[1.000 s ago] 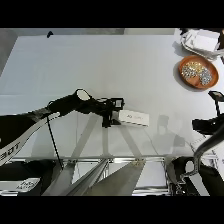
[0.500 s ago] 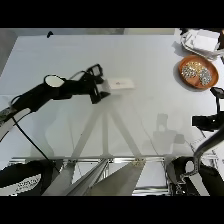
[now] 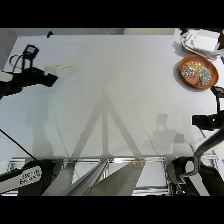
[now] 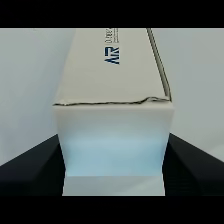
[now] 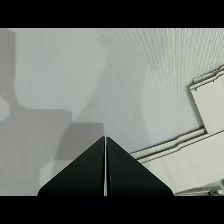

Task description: Fold the box and place the chain.

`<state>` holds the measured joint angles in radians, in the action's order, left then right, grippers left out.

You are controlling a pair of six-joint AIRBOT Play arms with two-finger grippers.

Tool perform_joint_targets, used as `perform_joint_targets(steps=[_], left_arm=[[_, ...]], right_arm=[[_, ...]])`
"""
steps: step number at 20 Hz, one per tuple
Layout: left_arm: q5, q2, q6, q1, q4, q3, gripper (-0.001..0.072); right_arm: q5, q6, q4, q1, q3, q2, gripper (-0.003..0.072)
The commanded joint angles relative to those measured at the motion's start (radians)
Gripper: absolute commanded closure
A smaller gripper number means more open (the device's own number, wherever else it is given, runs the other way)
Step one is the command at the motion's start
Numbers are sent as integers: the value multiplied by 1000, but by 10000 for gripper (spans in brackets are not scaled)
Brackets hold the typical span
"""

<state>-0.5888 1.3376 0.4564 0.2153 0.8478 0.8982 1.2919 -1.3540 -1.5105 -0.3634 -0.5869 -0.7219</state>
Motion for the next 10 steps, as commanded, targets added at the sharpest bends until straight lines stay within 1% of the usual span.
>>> perform_joint_targets(steps=[1, 4, 6, 10], left_arm=[[-29, -1, 222, 159, 253, 0, 712], [-93, 5, 238, 210, 320, -1, 711], [-167, 24, 240, 209, 418, -3, 710], [-309, 90, 240, 208, 443, -5, 708]], right_arm=[[1, 0, 20, 0, 0, 1, 668], [-3, 0, 30, 0, 0, 1, 668], [-3, 0, 30, 0, 0, 1, 668], [-2, 0, 30, 0, 0, 1, 668]])
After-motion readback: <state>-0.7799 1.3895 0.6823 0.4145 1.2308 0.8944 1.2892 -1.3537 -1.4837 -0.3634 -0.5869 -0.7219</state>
